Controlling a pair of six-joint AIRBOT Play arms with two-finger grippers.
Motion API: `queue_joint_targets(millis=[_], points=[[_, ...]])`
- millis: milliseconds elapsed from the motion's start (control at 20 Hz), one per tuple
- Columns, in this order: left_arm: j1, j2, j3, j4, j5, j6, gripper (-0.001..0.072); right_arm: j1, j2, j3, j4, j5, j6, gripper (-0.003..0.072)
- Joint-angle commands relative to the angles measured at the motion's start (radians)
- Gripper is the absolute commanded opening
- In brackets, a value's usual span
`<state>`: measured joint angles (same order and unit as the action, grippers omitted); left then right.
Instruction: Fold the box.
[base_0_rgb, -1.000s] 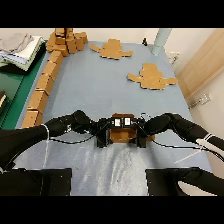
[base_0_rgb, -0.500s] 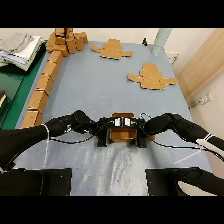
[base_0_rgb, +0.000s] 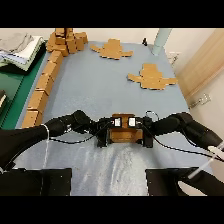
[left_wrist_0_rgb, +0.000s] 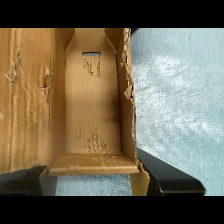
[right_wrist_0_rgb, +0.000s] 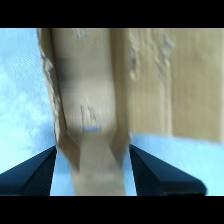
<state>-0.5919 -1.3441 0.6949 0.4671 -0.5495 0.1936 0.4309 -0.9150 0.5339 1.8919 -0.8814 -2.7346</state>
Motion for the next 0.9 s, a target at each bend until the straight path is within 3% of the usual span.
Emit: queue_joint_targets(millis=[0, 350, 600, 850], points=[[0.0, 0.0, 0.0, 0.0, 0.0, 0.0, 0.0596, -0.001, 0.118, 0.001, -0.085, -0.037, 0.205, 0.0713], [0.0, 0.0, 0.0, 0.0, 0.0, 0.0, 0.0596, 0.0, 0.346, 0.001, 0.012, -0.08, 0.688, 0.0713], [0.0, 0.0, 0.0, 0.0, 0.0, 0.0, 0.0595, 0.002, 0.365, 0.0, 0.219, -0.108, 0.892, 0.0713], [0.002, 0.029, -0.001, 0.004, -0.009, -0.025, 0.0596, 0.002, 0.365, 0.0, 0.237, -0.103, 0.993, 0.0713]])
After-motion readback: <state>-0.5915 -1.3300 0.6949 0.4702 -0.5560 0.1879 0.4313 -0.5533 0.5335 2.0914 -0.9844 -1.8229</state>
